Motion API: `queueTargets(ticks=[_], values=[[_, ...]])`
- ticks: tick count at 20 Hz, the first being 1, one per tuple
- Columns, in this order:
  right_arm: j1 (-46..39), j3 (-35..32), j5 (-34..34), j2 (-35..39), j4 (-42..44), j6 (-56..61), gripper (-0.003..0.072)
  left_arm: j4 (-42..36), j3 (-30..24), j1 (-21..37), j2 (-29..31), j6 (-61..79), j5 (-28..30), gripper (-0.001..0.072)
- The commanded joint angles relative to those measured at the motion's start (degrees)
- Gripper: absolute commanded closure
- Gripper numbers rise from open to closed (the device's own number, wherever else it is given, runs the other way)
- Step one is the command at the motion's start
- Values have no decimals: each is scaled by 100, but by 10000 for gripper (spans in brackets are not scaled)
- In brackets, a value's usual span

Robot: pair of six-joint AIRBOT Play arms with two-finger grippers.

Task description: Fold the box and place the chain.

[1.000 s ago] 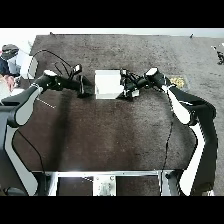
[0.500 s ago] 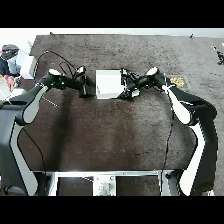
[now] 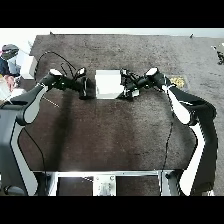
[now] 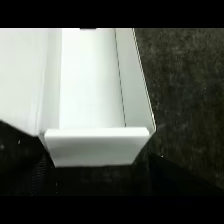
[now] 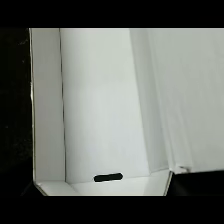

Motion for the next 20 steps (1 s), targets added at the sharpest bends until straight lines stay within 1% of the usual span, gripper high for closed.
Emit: queueTargets(ticks=[1, 7, 11, 20], values=[[-2, 0, -4, -2, 0, 2, 79, -162, 7, -81, -15, 48, 208, -7], [0, 0, -4, -2, -2, 2, 79, -177, 7, -151, -157, 61, 219, -6], [2, 0, -4, -2, -2, 2, 79, -195, 7, -306, -203, 109, 616, -6], [2, 0, -4, -2, -2, 2, 79, -186, 7, -348, -216, 155, 645, 3]])
